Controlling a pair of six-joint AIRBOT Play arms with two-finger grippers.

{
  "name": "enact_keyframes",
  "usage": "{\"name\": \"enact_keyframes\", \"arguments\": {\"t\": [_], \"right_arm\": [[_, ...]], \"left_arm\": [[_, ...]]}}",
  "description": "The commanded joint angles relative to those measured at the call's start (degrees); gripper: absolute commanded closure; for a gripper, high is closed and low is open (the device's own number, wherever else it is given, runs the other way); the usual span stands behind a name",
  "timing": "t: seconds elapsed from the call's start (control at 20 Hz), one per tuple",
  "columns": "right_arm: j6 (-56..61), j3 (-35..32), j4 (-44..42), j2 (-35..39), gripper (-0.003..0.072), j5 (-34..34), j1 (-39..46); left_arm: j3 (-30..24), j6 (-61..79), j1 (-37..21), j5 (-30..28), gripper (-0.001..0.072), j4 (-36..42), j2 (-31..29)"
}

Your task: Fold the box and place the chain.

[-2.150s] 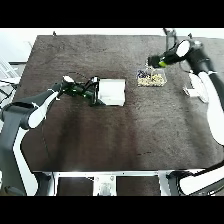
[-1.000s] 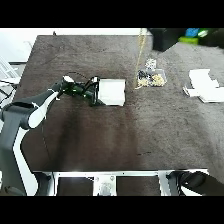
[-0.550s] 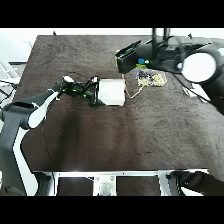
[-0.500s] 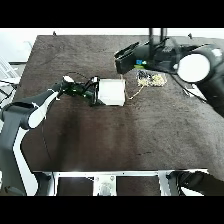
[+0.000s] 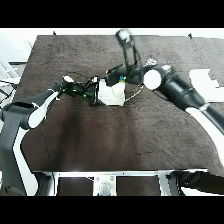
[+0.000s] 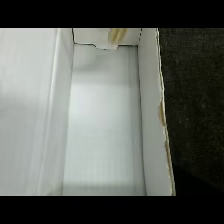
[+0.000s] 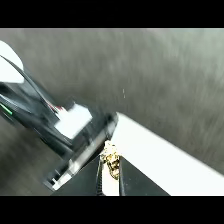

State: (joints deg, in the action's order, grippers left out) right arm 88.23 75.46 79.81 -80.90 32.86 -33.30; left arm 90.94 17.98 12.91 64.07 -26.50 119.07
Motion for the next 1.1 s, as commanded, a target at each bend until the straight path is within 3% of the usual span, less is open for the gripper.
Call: {"name": "enact_keyframes", "arguments": {"t": [0.0, 0.1, 0.2, 0.25, 0.5, 0.55, 0.6, 0.7, 0.85, 1.05], "right_arm": [[0.0, -5.18, -0.35, -7.41, 0.0681, -4.74, 0.48], [0.04, -5.99, -0.35, -10.45, 0.0662, -4.72, 0.66], [0.0, -5.92, 0.68, -10.43, 0.0295, -4.87, 0.7], [0.0, -5.75, 1.95, -9.84, 0.026, -4.83, 0.87], [0.04, -5.66, 5.53, -0.61, 0.0253, -0.02, 5.75], [0.07, -5.68, 6.47, 0.37, 0.0206, 2.49, 8.04], [0.96, -5.7, 6.56, 0.57, 0.0112, 4.72, 11.3], [3.65, -7.76, 6.4, 0.04, 0.0113, 3.85, 18.16], [4.22, -9.03, 0.46, -4.0, 0.0112, 2.19, 27.54], [-7.98, -7.63, -14.05, -11.34, 0.0113, 0.74, 32.06]], "left_arm": [[0.02, 0.02, -0.02, 0.0, 0.037, 0.0, -0.02], [0.02, 0.02, -0.02, 0.02, 0.037, -0.02, -0.02], [0.02, 0.02, -0.02, 0.0, 0.037, 0.0, -0.02], [0.02, 0.02, -0.02, 0.0, 0.037, 0.0, -0.02], [0.02, 0.02, -0.02, 0.0, 0.0371, -0.02, -0.02], [0.02, 0.02, -0.02, 0.0, 0.0371, 0.0, -0.02], [0.02, 0.02, -0.02, 0.0, 0.0371, -0.02, -0.02], [0.02, 0.02, -0.02, 0.0, 0.0371, -0.02, -0.02], [0.02, 0.02, -0.02, 0.0, 0.0371, 0.0, -0.02], [0.02, 0.04, -0.02, -0.02, 0.0371, 0.0, -0.02]]}}
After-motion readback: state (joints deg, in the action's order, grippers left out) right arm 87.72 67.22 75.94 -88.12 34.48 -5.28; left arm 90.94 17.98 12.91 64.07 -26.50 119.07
